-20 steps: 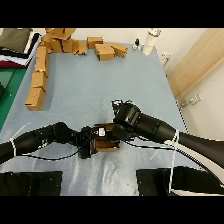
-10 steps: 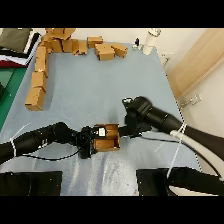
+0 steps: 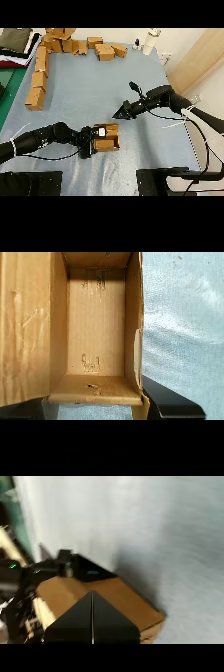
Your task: Fold the box.
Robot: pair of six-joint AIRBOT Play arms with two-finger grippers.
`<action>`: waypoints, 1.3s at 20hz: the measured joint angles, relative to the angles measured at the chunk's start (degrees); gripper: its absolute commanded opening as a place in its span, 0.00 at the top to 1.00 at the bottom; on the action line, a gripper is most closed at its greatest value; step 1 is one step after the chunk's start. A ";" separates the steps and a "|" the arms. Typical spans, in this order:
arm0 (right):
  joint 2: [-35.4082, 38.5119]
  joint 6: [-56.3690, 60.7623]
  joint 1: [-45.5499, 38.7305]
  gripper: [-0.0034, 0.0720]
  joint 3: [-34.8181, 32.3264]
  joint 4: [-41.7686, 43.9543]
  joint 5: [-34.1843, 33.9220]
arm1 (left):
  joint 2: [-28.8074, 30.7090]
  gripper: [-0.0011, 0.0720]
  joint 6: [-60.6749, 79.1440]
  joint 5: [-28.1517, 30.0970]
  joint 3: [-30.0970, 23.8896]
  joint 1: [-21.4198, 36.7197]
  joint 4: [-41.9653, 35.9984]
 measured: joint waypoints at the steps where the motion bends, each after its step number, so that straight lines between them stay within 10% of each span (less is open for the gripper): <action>1: -0.35 -2.71 0.33 0.95 -0.50 1.92 -1.49 | 0.00 0.34 0.00 -0.04 0.00 -0.02 0.02; 26: 9.79 -21.35 10.03 0.95 -13.92 3.06 6.34 | -0.04 0.34 0.22 0.28 0.00 0.00 1.57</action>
